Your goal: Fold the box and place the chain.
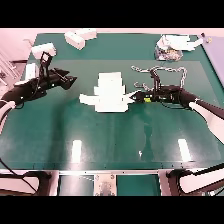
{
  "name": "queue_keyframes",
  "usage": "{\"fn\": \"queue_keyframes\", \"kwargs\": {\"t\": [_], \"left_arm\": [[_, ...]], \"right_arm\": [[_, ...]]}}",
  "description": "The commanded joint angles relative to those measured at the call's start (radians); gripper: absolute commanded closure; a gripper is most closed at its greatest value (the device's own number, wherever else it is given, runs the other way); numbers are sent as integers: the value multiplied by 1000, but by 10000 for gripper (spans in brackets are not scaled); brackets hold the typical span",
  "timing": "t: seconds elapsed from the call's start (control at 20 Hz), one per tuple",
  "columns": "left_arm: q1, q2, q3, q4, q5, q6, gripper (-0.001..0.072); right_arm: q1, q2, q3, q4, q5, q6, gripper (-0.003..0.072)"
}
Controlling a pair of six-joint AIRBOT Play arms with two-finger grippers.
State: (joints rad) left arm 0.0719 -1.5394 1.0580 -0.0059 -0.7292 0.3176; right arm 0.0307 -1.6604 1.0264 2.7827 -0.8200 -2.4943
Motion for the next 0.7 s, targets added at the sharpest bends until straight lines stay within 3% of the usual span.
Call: {"fn": "queue_keyframes", "kwargs": {"t": [0.0,0.25,0.35,0.5,0.65], "left_arm": [[0,-8,46,104,-28,-95,121],[0,-23,55,109,-33,-112,119],[-5,-25,55,105,-105,-191,113],[-43,-56,70,202,-109,-274,113],[-78,-153,185,350,-124,-411,113]], "right_arm": [[1,-1,4,-1,-9,-2,685],[1,-1,4,-1,-25,-2,685],[1,-1,4,-1,-25,-2,685],[1,-1,4,0,-28,-2,685],[1,-1,3,-1,-29,-1,685]]}}
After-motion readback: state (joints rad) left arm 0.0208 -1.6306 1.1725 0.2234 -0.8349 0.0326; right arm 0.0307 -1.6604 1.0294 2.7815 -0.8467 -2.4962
